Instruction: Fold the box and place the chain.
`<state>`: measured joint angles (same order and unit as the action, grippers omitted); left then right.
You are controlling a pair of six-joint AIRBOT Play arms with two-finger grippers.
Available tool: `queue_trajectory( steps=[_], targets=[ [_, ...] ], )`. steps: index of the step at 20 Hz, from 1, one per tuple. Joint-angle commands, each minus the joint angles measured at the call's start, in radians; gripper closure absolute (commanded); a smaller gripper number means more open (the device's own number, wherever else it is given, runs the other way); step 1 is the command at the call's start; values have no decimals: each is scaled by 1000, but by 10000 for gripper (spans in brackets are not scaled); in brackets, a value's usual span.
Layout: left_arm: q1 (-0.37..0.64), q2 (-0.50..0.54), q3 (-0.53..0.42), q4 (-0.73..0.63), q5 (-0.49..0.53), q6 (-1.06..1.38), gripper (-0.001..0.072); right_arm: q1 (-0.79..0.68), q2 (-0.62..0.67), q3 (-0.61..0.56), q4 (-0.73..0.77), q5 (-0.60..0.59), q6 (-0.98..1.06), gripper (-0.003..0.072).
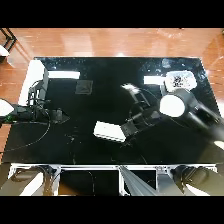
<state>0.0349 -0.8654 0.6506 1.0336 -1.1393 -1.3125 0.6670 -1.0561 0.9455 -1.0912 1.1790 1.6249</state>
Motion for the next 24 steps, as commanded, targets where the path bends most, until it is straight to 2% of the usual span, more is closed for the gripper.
queue_trajectory(
  steps=[1,2,3,6,10,24],
  targets=[
    [-1,-1,0,-23,27,0,139,-43,134,-287,410,-426,142,665],
    [-1,-1,0,-30,33,0,139,-18,125,-346,522,-518,140,665],
    [-1,-2,0,-33,39,0,139,8,112,-378,574,-578,140,665],
    [-1,-8,0,-32,40,0,139,67,49,-387,603,-623,140,665],
    [-1,-13,0,-32,39,0,139,74,-4,-387,605,-623,141,665],
    [-1,-14,0,-47,39,0,139,75,-9,-388,565,-599,141,665]
  ],
)
